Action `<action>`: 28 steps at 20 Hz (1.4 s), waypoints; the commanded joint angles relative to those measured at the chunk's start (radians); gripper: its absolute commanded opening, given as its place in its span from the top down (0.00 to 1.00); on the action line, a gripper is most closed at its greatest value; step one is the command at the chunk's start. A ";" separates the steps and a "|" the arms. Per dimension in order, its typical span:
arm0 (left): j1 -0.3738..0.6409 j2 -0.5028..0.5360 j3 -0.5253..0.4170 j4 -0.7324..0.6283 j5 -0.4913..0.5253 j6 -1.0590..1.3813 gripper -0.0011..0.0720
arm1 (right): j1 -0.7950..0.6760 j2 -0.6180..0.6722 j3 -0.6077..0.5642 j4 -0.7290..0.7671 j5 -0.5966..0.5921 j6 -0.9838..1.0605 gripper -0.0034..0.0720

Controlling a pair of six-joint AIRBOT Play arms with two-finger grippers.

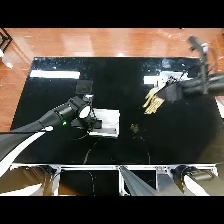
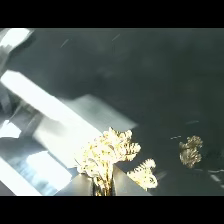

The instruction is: Fold the box and place the chain.

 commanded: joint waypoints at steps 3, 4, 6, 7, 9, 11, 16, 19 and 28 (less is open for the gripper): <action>0.000 0.000 0.000 0.000 0.002 0.000 0.96 | 0.257 0.009 -0.029 0.011 -0.064 0.072 0.93; 0.000 0.000 0.000 0.000 0.002 0.000 0.96 | 0.296 0.007 -0.030 0.011 -0.093 0.087 0.93; 0.000 0.000 0.000 0.000 0.003 0.000 0.96 | 0.360 -0.007 -0.030 0.024 -0.145 0.107 0.93; 0.000 0.000 0.000 0.000 0.003 0.000 0.96 | 0.388 -0.020 -0.030 0.041 -0.162 0.107 0.93; 0.000 0.000 0.000 -0.003 0.002 0.000 0.96 | 0.440 -0.055 -0.030 0.054 -0.179 0.107 0.93; 0.000 0.000 0.000 -0.003 0.003 0.000 0.96 | 0.470 -0.101 -0.030 0.056 -0.211 0.107 0.93; 0.000 0.000 0.000 -0.003 0.003 0.000 0.96 | 0.489 -0.204 -0.029 0.072 -0.306 0.099 0.93; 0.000 0.000 0.000 -0.003 0.015 0.000 0.96 | 0.495 -0.254 -0.030 0.076 -0.330 0.094 0.93; 0.000 0.000 0.000 -0.003 0.027 0.000 0.96 | 0.516 -0.282 -0.029 0.017 -0.343 0.096 0.42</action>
